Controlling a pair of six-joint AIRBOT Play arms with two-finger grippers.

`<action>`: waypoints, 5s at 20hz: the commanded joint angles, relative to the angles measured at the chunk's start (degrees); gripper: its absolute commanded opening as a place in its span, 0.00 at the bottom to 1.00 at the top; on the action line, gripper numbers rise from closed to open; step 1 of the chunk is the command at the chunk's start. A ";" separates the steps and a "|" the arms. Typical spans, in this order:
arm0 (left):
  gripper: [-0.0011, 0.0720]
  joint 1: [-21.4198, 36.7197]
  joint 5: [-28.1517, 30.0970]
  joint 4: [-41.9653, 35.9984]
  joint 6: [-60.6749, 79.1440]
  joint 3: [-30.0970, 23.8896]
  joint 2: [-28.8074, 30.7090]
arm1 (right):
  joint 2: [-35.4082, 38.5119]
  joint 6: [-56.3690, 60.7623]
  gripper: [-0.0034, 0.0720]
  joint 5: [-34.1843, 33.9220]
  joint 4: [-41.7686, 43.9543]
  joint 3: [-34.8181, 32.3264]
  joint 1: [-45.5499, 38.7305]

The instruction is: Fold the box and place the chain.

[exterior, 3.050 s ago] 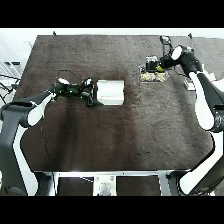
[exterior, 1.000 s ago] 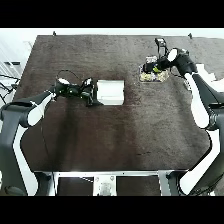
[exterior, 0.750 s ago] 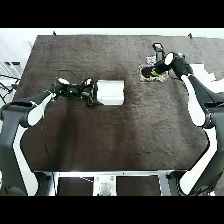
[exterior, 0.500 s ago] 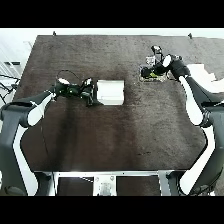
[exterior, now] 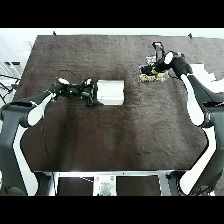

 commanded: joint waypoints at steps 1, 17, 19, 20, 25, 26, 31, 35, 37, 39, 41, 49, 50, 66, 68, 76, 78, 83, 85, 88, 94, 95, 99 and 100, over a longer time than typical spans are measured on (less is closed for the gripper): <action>0.42 0.04 0.02 0.00 0.00 0.04 0.02 | 2.40 0.04 0.06 2.08 0.15 0.31 0.02; 0.42 0.04 0.02 0.02 0.00 0.04 0.02 | 33.81 -4.52 0.06 10.64 0.17 0.28 2.51; 0.42 0.04 0.02 0.00 0.00 0.04 0.02 | 36.85 -4.72 0.06 10.64 0.17 0.28 3.91; 0.42 0.04 0.00 0.00 0.00 0.04 0.02 | 38.25 -5.60 0.06 10.67 0.17 0.28 4.76; 0.42 0.04 0.02 0.00 0.00 0.04 0.02 | 43.82 -6.05 0.06 12.09 0.17 0.28 9.25; 0.42 0.04 0.00 0.00 0.00 0.04 0.02 | 44.63 -6.05 0.06 13.09 0.17 0.28 10.23; 0.42 0.04 0.02 0.00 0.00 0.04 0.02 | 45.90 -6.03 0.06 20.74 0.24 0.02 15.08; 0.42 0.04 0.00 0.00 0.00 0.04 0.02 | 45.90 -6.03 0.06 22.43 0.42 -1.79 19.39; 0.42 0.04 0.02 0.00 0.00 0.04 0.02 | 45.90 -6.01 0.06 22.36 0.94 -2.95 21.07; 0.42 0.04 0.02 0.00 0.00 0.04 0.02 | 45.88 -6.05 0.06 22.29 3.74 -4.07 22.40; 0.42 0.04 0.02 0.00 0.00 0.04 0.02 | 45.88 -7.32 0.06 21.00 5.55 -6.05 23.50; 0.42 0.04 0.02 0.00 0.00 0.04 0.02 | 45.55 -8.87 0.06 6.64 12.04 -17.44 24.74; 0.42 0.04 0.00 0.00 0.00 0.04 0.02 | 45.40 -9.09 0.06 4.50 12.39 -18.64 24.92; 0.42 0.04 0.00 0.00 0.00 0.04 0.02 | 29.24 -9.49 0.06 -1.79 15.06 -20.81 25.07; 0.42 0.04 0.00 0.00 0.00 0.04 0.02 | 27.98 -10.54 0.05 -3.32 15.82 -22.43 25.09; 0.42 0.04 0.02 0.00 0.00 0.04 0.02 | 25.27 -10.51 0.05 -14.49 15.78 -32.00 25.07; 0.42 0.04 0.00 0.00 0.00 0.04 0.02 | 24.65 -10.51 0.06 -17.27 15.61 -33.42 24.98; 0.42 0.04 0.00 0.00 0.00 0.04 0.02 | 25.81 -10.49 0.56 -15.82 15.37 -33.14 22.58; 0.42 0.04 0.00 0.00 0.00 0.04 0.02 | 27.91 -10.49 0.57 -12.17 14.23 -33.20 20.48; 0.42 0.04 0.00 0.00 0.00 0.04 0.02 | 29.57 -10.27 0.58 -10.58 9.57 -33.86 14.40; 0.42 0.04 0.00 0.02 0.00 0.04 0.02 | 26.62 -3.37 0.77 -17.79 13.55 -37.79 -0.76; 0.42 0.04 0.00 0.00 0.00 0.04 0.02 | 25.03 -3.41 0.77 -18.93 16.15 -37.79 -1.51; 0.42 0.04 0.00 0.00 0.00 0.04 0.02 | 17.35 -5.95 0.77 -23.54 25.22 -36.48 -0.55; 0.42 0.04 0.00 0.00 0.00 0.04 0.02 | 15.23 -7.69 0.77 -24.44 28.57 -35.45 0.15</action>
